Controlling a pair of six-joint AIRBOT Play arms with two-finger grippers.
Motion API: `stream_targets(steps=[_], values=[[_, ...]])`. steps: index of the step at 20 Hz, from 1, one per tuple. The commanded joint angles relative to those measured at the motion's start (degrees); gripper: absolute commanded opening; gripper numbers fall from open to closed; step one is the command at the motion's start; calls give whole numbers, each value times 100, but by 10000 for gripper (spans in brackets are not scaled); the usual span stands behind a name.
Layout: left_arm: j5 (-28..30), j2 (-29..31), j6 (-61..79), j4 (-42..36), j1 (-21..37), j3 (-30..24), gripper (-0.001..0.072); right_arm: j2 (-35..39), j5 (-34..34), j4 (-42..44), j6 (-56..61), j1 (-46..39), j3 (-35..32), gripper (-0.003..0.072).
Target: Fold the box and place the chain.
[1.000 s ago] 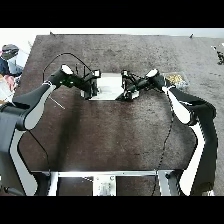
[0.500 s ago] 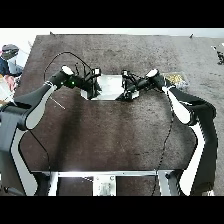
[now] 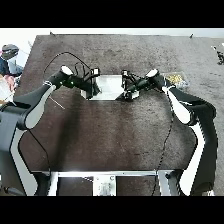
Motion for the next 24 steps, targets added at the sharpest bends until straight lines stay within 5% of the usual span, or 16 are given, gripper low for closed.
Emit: stream_targets(steps=[1, 2, 4, 7, 16, 24], values=[[-352, 0, -229, -44, 260, 2, 164, -4, 2, -2, -2, 7, 2, 461], [-496, 0, -321, -96, 337, 4, 163, -4, 0, -2, -2, 7, 2, 461], [-894, 2, -413, -229, 455, 50, 11, -4, 0, -2, -2, 7, 2, 462], [-1322, 66, -1130, -407, 481, 302, 9, -4, 2, -2, -2, 7, 2, 461], [-990, 785, -4205, -240, 1447, 409, 9, -4, 0, -4, -2, 7, 2, 461], [-693, 778, -5335, 337, 1683, -557, 10, -4, 0, -2, -2, 7, 2, 461]])
